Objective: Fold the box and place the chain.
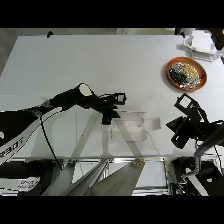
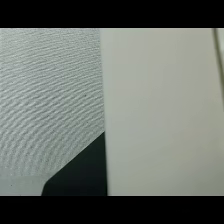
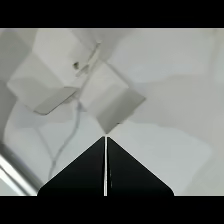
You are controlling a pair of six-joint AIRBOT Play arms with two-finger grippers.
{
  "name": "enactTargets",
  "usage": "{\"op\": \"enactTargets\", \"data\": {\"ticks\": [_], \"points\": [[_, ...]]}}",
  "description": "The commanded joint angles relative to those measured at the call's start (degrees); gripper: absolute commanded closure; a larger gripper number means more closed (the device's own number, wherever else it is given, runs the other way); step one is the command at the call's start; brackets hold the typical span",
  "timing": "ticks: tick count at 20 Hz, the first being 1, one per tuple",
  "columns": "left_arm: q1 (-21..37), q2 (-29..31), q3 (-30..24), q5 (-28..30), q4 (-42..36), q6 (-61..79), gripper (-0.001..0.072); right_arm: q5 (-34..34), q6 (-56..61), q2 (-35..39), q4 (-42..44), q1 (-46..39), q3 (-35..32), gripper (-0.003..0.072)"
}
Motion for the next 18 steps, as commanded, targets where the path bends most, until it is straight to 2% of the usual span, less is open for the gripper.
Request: {"op": "enactTargets", "data": {"ticks": [1,2,4,5,6,7,8,11,14,18], "points": [[0.0,0.0,0.0,0.0,-0.1,0.0,0.0698,6.9,-14.0,-1.4,6.3,0.0,-0.1,0.0666],[0.0,0.0,0.0,0.0,-0.1,0.0,0.0698,6.9,-15.7,-2.4,6.5,0.0,-0.5,0.0663],[0.0,0.0,0.0,0.0,-0.1,0.0,0.0698,2.6,-16.2,-4.4,5.6,0.1,-3.1,0.0663],[0.0,0.0,0.0,0.0,-0.1,0.0,0.0698,0.6,-18.3,-5.1,6.2,1.1,-4.8,0.0633],[0.0,0.0,0.0,0.0,-0.1,0.0,0.0698,-1.2,-21.7,-6.2,7.9,2.9,-6.5,0.0534],[0.0,0.0,0.0,0.0,-0.1,0.0,0.0698,-2.6,-24.7,-7.5,8.1,5.0,-7.8,0.0286],[0.0,0.0,0.0,0.0,-0.1,0.0,0.0698,-3.7,-27.0,-8.7,6.8,7.0,-8.7,0.0097],[0.0,0.0,0.0,0.0,-0.1,0.0,0.0698,-8.5,-27.7,-10.3,3.8,13.0,-9.6,0.0083],[0.0,0.0,0.0,0.0,-0.1,0.0,0.0698,-20.6,-27.7,-10.4,4.0,16.5,-12.3,0.0082],[0.0,0.0,0.0,0.0,-0.1,0.0,0.0698,-35.1,-29.7,-10.4,4.0,23.3,-20.4,0.0081]]}}
